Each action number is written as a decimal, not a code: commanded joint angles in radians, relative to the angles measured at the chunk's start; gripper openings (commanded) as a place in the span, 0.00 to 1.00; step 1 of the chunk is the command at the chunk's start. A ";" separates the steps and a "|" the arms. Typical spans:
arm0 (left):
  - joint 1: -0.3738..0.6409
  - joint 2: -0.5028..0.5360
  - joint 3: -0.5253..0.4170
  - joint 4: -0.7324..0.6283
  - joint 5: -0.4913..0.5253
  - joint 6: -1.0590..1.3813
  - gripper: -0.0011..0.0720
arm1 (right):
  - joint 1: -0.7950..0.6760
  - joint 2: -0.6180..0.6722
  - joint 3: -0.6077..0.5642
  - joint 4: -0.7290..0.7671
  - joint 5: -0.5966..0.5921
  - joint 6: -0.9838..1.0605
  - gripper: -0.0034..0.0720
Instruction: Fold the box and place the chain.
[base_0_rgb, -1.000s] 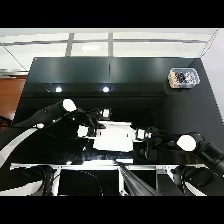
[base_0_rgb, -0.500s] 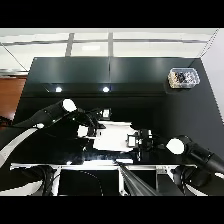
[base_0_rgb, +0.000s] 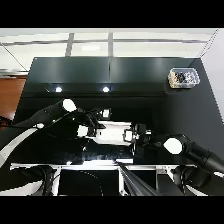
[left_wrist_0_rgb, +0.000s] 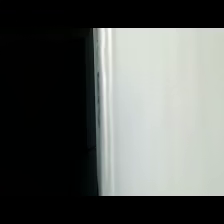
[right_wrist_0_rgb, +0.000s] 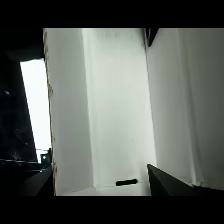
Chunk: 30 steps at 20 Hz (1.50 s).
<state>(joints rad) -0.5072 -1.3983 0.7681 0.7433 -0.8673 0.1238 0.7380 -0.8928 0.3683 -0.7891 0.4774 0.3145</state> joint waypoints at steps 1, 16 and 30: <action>0.000 0.001 0.000 0.000 -0.006 0.000 0.06 | -0.064 0.001 0.044 -0.087 0.044 0.048 0.88; 0.000 0.001 0.000 -0.063 -0.006 0.000 0.06 | -0.157 -0.011 0.066 0.050 0.158 -0.089 0.88; 0.000 0.000 0.000 -0.076 -0.006 -0.008 0.05 | -0.196 -0.205 0.066 0.291 0.213 -0.477 0.88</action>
<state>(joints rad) -0.5068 -1.3987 0.7670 0.6750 -0.8749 0.1249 0.5430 -1.0653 0.4339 -0.5148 0.6724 -0.1028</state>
